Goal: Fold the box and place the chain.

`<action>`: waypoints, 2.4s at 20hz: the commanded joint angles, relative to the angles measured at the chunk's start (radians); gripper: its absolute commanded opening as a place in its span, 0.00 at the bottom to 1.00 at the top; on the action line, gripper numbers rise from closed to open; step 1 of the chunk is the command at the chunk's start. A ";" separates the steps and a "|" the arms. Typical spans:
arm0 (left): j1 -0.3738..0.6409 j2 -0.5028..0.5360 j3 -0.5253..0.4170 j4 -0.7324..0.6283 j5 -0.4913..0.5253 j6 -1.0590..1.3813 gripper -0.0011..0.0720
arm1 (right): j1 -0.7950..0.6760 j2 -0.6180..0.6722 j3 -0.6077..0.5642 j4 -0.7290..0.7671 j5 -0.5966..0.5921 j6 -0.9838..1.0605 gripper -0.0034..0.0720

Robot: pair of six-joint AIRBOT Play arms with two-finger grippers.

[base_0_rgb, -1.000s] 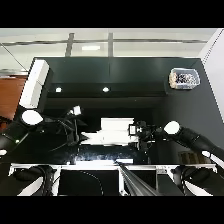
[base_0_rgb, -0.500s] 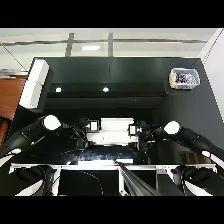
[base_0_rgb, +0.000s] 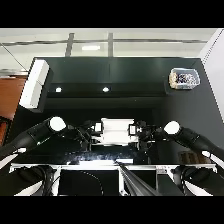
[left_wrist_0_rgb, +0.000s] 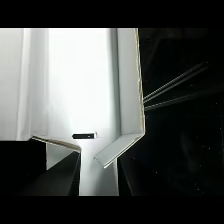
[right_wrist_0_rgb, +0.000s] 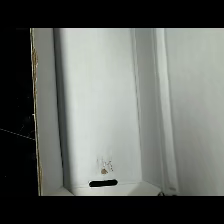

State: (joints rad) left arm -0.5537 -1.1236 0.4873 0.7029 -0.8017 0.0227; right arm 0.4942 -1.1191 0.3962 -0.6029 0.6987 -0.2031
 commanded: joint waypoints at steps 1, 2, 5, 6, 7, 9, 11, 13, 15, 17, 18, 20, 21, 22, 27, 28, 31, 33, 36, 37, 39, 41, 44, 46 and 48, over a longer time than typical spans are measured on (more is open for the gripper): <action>-0.006 -0.006 0.000 -0.005 0.039 -0.001 0.39 | 0.000 0.000 -0.001 0.000 0.000 0.000 0.74; -0.006 -0.006 0.000 -0.005 0.042 -0.001 0.39 | 0.000 0.000 -0.001 0.000 0.000 0.000 0.74; -0.006 -0.006 0.000 -0.014 0.040 -0.003 0.39 | 0.000 0.000 -0.001 0.000 0.000 0.001 0.74; -0.006 -0.006 0.000 -0.023 0.039 -0.003 0.39 | 0.000 0.000 -0.001 0.000 0.000 0.001 0.74; -0.006 -0.006 0.000 -0.047 0.035 -0.004 0.39 | 0.000 0.000 -0.001 0.000 0.000 0.001 0.74; -0.006 -0.007 0.000 -0.118 0.031 -0.003 0.39 | 0.000 0.000 -0.001 0.000 0.000 0.001 0.74; -0.014 -0.007 0.000 -0.155 0.042 -0.003 0.39 | 0.000 0.000 -0.001 0.000 0.000 0.001 0.74; -0.043 -0.011 0.000 -0.158 0.047 -0.003 0.39 | 0.000 0.000 -0.001 0.000 0.000 0.001 0.74; -0.071 -0.022 0.000 -0.163 0.073 -0.004 0.38 | 0.000 0.000 -0.001 0.000 0.000 0.001 0.74; -0.080 -0.031 0.000 -0.166 0.099 -0.005 0.24 | 0.000 0.000 -0.001 0.000 0.000 0.001 0.74; -0.079 -0.032 0.000 -0.165 0.098 -0.005 0.24 | 0.000 0.000 -0.001 0.000 0.000 0.001 0.74; -0.079 -0.032 0.000 -0.164 0.098 -0.005 0.24 | 0.000 0.000 -0.001 0.000 0.000 0.001 0.74; -0.079 -0.032 0.000 -0.163 0.098 -0.004 0.24 | 0.000 0.000 -0.001 0.000 0.000 0.001 0.74; -0.079 -0.032 0.000 -0.159 0.100 -0.004 0.24 | 0.000 0.000 -0.001 0.000 0.000 0.001 0.74; -0.079 -0.039 0.000 -0.139 0.134 -0.004 0.28 | 0.000 0.000 -0.001 0.000 0.000 0.001 0.74; -0.079 -0.039 0.000 -0.139 0.135 -0.004 0.37 | 0.000 0.000 -0.001 0.000 0.000 0.001 0.74; -0.079 -0.039 0.000 -0.139 0.120 -0.004 0.52 | 0.000 0.000 -0.001 0.000 0.000 0.001 0.74; -0.080 -0.039 0.000 -0.139 0.116 -0.004 0.36 | 0.000 0.000 -0.001 0.000 0.000 0.001 0.74; -0.093 -0.039 0.000 -0.140 0.117 -0.004 0.60 | 0.000 0.000 -0.001 0.000 0.000 0.001 0.74; -0.093 -0.039 0.000 -0.140 0.117 -0.004 0.59 | 0.000 0.000 -0.001 0.000 0.000 0.001 0.74; -0.093 -0.038 0.000 -0.140 0.118 -0.005 0.51 | 0.000 0.000 -0.001 0.000 0.000 0.001 0.74; -0.082 -0.037 0.000 -0.138 0.120 -0.072 0.22 | 0.000 0.000 -0.001 0.000 0.000 0.001 0.74; -0.009 -0.012 0.000 -0.138 0.062 -0.193 0.05 | 0.000 0.000 -0.001 0.000 0.000 0.001 0.74; 0.076 0.039 0.000 -0.137 -0.006 -0.212 0.05 | 0.000 0.000 -0.001 0.000 0.000 0.001 0.74; 0.194 0.092 0.000 -0.124 -0.076 -0.336 0.05 | 0.000 0.000 -0.001 0.000 0.000 0.001 0.74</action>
State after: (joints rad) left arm -0.4797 -1.0885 0.4873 0.5674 -0.7784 -0.1753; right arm 0.4942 -1.1191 0.3962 -0.6025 0.6983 -0.2020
